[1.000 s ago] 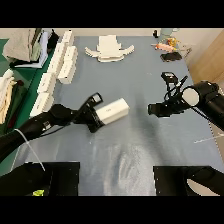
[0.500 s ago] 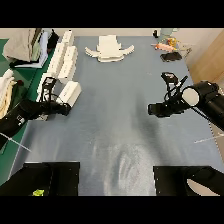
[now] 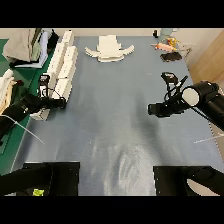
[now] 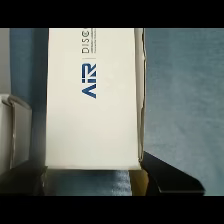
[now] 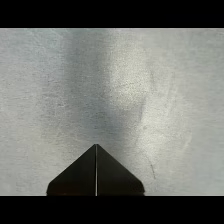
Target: Fold the box.
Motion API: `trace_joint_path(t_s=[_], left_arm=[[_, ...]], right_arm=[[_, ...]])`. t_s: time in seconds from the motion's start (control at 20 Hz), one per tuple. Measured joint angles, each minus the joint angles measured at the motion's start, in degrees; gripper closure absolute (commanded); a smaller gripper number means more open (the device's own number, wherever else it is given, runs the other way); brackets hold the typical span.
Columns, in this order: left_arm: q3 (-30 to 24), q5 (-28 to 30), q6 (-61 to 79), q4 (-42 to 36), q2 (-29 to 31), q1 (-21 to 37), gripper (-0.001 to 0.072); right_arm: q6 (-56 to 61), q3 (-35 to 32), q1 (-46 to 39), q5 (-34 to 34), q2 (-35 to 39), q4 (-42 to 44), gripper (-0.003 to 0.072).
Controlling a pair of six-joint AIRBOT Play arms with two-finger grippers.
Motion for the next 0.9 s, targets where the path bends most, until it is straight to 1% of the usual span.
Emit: trace_joint_path(t_s=[0.3, 0.55, 0.7, 0.9], left_arm=[[9.7, 1.7, -0.6, -0.3, -9.9, -1.1, 0.0283], [18.4, 1.7, -0.6, -0.6, -17.6, -2.7, 0.0283], [22.0, 1.6, -0.7, -1.0, -20.6, -3.0, 0.0284], [24.4, 1.8, -0.6, -1.0, -22.4, -3.1, 0.0284]], right_arm=[[0.0, 0.0, 0.0, 0.0, 0.0, 0.1, 0.0683], [0.0, 0.0, 0.0, 0.0, 0.0, 0.0, 0.0683], [0.0, 0.0, 0.0, 0.0, 0.0, 0.0, 0.0682], [0.0, 0.0, 0.0, 0.0, 0.0, 0.0, 0.0683]])
